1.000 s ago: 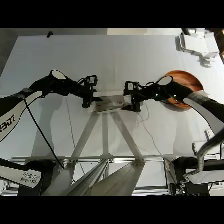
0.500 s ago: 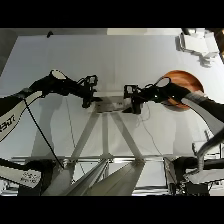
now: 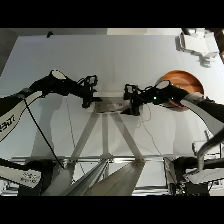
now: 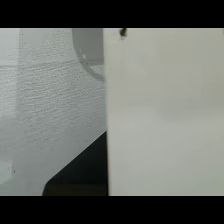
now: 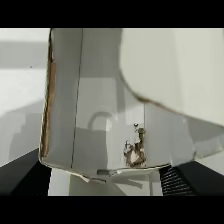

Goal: Fold the box and place the chain.

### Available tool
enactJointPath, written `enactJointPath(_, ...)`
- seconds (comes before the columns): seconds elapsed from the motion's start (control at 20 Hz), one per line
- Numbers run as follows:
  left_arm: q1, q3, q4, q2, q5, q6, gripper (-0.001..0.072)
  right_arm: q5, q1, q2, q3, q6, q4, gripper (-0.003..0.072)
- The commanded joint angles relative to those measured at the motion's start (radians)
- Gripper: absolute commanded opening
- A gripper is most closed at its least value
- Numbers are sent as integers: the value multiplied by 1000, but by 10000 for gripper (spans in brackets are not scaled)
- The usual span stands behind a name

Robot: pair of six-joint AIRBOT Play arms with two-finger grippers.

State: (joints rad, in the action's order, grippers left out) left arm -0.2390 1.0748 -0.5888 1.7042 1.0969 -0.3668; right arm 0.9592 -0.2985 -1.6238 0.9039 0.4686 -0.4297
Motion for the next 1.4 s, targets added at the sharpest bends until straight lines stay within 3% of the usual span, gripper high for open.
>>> enactJointPath(0.0, 0, 0, 1, 0, -1, 0, 9, -21, -2, -9, -1, 0, 27, 693)
enactJointPath(0.55, 0, 0, 1, 0, -1, 0, 9, -36, -18, -37, -1, 1, 0, 680)
enactJointPath(0.75, 0, 0, 1, 0, -1, 0, 9, -35, -18, -37, -1, 2, 0, 524)
enactJointPath(0.8, 0, 0, 1, 0, -1, 0, 9, -34, -18, -37, -1, 1, 0, 516)
enactJointPath(1.35, 0, 0, 0, 0, -1, 0, 9, -27, -18, -37, -1, 1, -5, 517)
